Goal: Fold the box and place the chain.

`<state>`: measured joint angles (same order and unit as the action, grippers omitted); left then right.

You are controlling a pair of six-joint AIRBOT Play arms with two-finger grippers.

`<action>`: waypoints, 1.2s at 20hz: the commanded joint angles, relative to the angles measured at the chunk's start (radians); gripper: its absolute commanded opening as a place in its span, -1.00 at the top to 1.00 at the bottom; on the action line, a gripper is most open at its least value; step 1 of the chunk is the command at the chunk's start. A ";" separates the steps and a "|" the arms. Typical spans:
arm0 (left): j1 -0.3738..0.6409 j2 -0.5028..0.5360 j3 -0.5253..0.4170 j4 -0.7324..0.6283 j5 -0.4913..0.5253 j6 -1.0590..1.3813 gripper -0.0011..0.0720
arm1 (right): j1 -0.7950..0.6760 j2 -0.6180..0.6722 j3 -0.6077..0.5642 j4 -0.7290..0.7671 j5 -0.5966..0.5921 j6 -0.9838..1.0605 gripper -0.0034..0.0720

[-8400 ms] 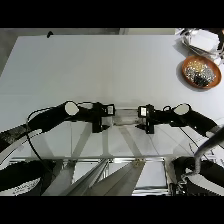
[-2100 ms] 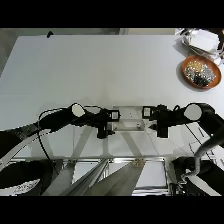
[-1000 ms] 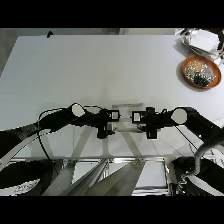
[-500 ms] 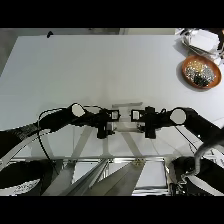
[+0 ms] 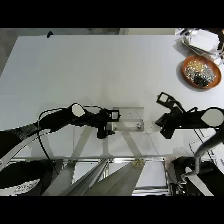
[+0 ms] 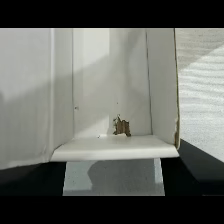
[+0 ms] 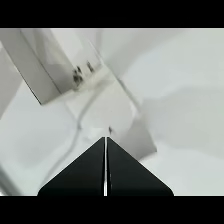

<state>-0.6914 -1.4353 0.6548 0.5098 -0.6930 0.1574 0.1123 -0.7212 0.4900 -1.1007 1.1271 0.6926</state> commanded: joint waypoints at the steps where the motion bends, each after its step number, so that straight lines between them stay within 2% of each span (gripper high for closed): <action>1: 0.000 0.000 0.000 0.000 0.000 0.000 0.12 | -0.155 0.035 0.000 -0.014 0.145 0.302 0.88; 3: 0.000 0.000 0.000 0.000 0.000 0.000 0.12 | -0.204 0.018 0.000 -0.051 0.144 0.429 0.88; 7: 0.000 0.000 0.000 0.000 0.000 0.000 0.12 | -0.214 -0.105 -0.015 -0.052 0.108 0.481 0.88; 10: 0.000 0.000 0.000 0.000 0.000 0.000 0.12 | -0.185 -0.226 -0.030 -0.005 0.038 0.477 0.88; 14: 0.000 0.000 0.000 0.000 0.000 0.000 0.12 | -0.129 -0.354 -0.030 0.132 -0.061 0.423 0.88; 16: 0.000 0.000 0.000 0.000 0.000 0.000 0.12 | -0.103 -0.404 -0.030 0.145 -0.094 0.423 0.88; 23: 0.000 0.000 0.000 0.000 0.000 0.000 0.12 | -0.081 -0.431 -0.027 0.216 -0.096 0.380 0.87; 24: 0.000 0.000 0.000 0.000 0.000 0.000 0.12 | -0.071 -0.423 -0.025 0.224 -0.089 0.380 0.72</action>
<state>-0.6914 -1.4353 0.6548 0.5098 -0.6930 0.1566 0.0227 -1.1442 0.4622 -0.9184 1.0298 1.0908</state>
